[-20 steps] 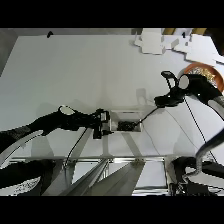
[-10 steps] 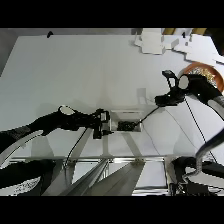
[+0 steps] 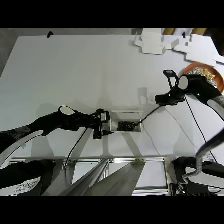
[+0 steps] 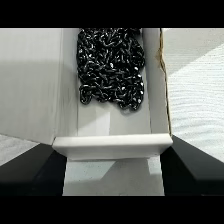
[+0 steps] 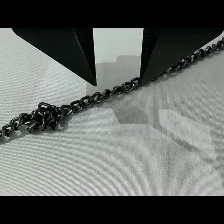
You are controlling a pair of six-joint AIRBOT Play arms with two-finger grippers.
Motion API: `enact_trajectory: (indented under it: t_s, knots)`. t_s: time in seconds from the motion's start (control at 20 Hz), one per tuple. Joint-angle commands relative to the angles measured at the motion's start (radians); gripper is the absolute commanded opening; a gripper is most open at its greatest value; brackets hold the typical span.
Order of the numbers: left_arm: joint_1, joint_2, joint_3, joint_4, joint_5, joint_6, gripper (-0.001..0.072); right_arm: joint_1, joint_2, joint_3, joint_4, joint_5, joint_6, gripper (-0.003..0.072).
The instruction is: Fold the box and place the chain.
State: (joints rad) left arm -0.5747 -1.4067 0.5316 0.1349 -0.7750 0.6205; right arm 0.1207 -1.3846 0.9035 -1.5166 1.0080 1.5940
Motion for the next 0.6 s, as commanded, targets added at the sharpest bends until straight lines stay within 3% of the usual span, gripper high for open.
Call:
enact_trajectory:
  t_s: [0.0,0.35,0.55]
  knots:
    - [0.0,-0.001,0.0,0.0,0.0,0.0,0.0255,0.0,-0.002,-0.001,-0.006,0.0,0.006,0.0273]
    - [0.0,-0.001,0.0,0.0,0.0,0.0,0.0255,0.0,-0.038,-0.005,-0.006,0.002,0.006,0.0272]
    - [0.0,-0.001,0.0,0.0,0.0,0.0,0.0255,0.0,-0.038,-0.006,-0.006,-0.002,0.002,0.0157]
